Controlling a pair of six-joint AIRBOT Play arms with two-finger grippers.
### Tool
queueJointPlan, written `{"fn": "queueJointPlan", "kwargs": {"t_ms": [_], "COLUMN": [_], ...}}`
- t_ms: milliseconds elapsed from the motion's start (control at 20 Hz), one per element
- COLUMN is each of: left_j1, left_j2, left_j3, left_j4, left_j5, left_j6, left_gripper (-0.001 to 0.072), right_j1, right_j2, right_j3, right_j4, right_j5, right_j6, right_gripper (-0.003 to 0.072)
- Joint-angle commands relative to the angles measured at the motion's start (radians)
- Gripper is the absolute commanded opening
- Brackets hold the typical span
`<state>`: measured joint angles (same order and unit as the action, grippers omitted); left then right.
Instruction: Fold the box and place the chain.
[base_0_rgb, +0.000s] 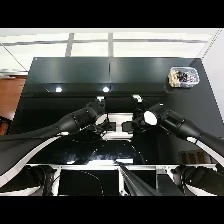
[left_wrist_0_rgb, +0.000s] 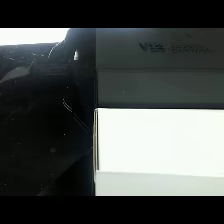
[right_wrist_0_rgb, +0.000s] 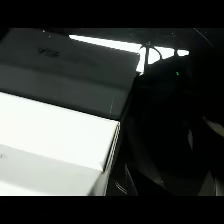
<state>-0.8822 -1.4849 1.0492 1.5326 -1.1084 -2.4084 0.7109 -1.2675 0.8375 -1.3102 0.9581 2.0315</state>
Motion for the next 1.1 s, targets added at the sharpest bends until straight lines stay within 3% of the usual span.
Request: {"fn": "queueJointPlan", "kwargs": {"t_ms": [0, 50, 150, 350, 900, 1050], "left_j1": [0.000, 0.000, 0.000, 0.000, 0.000, 0.000], "left_j2": [-0.001, -0.001, -0.001, -0.001, -0.001, -0.001], "left_j3": [0.000, 0.000, 0.000, 0.000, 0.000, 0.000], "left_j4": [0.000, 0.000, 0.000, 0.000, 0.000, 0.000], "left_j5": [0.001, 0.001, 0.001, 0.000, 0.001, 0.000], "left_j6": [-0.001, -0.001, -0.001, -0.001, -0.001, -0.001], "left_gripper": [0.0026, 0.0026, 0.0026, 0.0026, 0.0026, 0.0026], "right_j1": [0.028, 0.034, 0.058, 0.072, 0.072, 0.072], "right_j2": [-0.042, -0.066, -0.101, -0.118, -0.146, -0.146], "right_j3": [0.044, 0.070, 0.102, 0.106, 0.106, 0.106], "right_j4": [-0.061, -0.063, -0.105, -0.132, -0.131, -0.131], "right_j5": [0.026, 0.054, 0.087, 0.090, 0.085, 0.076], "right_j6": [0.101, 0.104, 0.121, 0.172, 0.183, 0.207], "right_gripper": [0.0292, 0.0292, 0.0221, 0.0190, 0.0180, 0.0049]}}
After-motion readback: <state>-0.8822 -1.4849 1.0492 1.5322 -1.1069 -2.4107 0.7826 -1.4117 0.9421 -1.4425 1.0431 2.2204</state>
